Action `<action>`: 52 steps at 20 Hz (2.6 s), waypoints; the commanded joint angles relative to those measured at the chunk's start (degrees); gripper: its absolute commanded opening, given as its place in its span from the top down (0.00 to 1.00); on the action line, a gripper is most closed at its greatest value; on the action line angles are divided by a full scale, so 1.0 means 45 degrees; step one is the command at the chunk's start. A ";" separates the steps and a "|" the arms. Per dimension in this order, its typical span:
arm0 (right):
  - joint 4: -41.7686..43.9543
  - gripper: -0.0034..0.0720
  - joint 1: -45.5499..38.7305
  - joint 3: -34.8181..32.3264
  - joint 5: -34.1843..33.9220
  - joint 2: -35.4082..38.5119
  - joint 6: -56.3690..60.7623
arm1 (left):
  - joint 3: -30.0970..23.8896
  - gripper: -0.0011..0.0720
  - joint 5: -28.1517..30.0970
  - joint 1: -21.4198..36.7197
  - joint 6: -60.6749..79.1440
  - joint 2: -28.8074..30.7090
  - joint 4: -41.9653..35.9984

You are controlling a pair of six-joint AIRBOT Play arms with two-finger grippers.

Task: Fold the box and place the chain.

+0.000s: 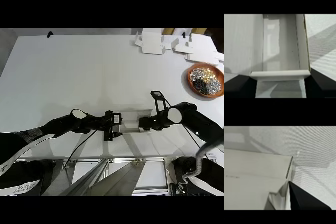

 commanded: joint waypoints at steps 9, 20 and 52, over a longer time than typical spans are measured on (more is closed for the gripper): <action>-0.2035 0.67 0.0879 0.0835 0.1039 -0.1545 0.2934 | 0.0005 0.70 -0.0019 -0.0010 -0.0005 -0.0005 -0.0019; -0.2293 0.69 0.0874 0.0835 0.0976 -0.1656 0.2594 | 0.0005 0.70 -0.0019 -0.0010 -0.0005 -0.0005 -0.0019; -0.4177 0.73 -1.1720 0.6727 -0.1957 -0.3031 -0.5688 | 0.0005 0.70 -0.0024 -0.0010 -0.0005 -0.0005 -0.0019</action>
